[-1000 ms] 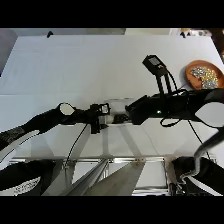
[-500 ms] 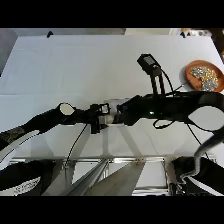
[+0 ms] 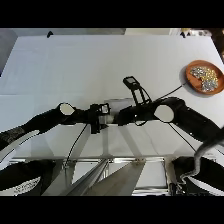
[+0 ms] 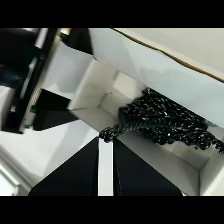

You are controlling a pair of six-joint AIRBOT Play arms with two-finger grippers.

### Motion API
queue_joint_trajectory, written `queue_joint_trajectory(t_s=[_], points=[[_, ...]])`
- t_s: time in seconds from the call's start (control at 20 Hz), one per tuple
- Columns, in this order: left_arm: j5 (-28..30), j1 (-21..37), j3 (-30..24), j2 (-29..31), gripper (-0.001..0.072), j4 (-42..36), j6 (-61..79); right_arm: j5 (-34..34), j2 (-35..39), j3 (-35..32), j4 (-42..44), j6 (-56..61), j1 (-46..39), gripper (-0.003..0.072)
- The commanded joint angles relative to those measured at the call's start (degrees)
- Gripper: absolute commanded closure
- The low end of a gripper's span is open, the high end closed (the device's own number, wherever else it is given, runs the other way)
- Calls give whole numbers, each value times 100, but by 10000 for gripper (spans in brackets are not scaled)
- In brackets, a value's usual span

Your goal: Fold the box and place the chain.

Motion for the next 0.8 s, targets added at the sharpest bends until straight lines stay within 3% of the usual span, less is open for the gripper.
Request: queue_joint_trajectory(t_s=[0.0,0.15,0.45,0.6,0.75], points=[[0,-4,-2,2,699,0,2,-72,-273,-72,4,0,4,662],[0,-4,-2,2,699,0,2,221,-223,-11,37,0,-122,355],[0,-4,-2,2,699,0,2,942,553,155,-223,-111,-894,373],[2,-4,-2,2,699,0,2,1200,881,155,-1088,-2,-1626,398],[2,-4,-2,2,699,0,2,1062,682,155,-2114,514,-2398,392]])
